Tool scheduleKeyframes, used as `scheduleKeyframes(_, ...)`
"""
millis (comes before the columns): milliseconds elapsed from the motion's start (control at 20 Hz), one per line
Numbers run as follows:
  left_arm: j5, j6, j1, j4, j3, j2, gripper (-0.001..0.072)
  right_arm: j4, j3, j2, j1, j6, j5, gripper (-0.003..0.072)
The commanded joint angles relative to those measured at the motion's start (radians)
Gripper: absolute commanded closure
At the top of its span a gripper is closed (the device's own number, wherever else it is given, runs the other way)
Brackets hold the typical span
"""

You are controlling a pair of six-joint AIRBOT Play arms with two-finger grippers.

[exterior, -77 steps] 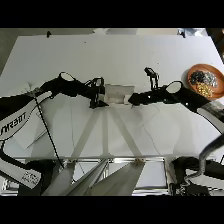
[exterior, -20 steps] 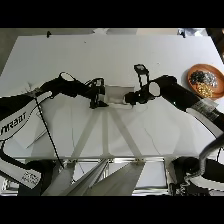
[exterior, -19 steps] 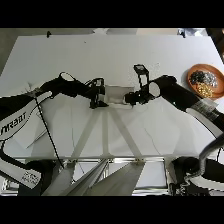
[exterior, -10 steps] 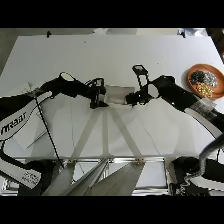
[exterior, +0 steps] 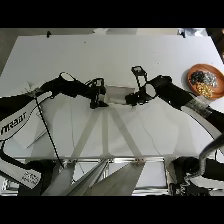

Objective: Fold the box and place the chain.

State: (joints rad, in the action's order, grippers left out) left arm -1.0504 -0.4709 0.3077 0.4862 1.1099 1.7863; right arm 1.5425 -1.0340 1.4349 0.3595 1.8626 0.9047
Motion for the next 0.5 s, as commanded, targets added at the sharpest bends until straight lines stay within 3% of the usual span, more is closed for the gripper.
scheduleKeyframes(0, 0.0, 0.0, 0.0, 0.0, 0.001, -0.001, 0.0432, -0.023, -0.039, 0.007, 0.001, 0.001, 0.016, 0.034)
scheduleKeyframes(150, 0.0, 0.0, 0.0, 0.0, 0.001, -0.001, 0.0432, -0.028, -0.098, 0.066, 0.002, 0.001, 0.139, 0.0339)
scheduleKeyframes(450, 0.0, 0.0, 0.0, 0.0, 0.001, -0.001, 0.0432, -0.035, -0.158, 0.138, 0.026, 0.068, 0.15, 0.0343)
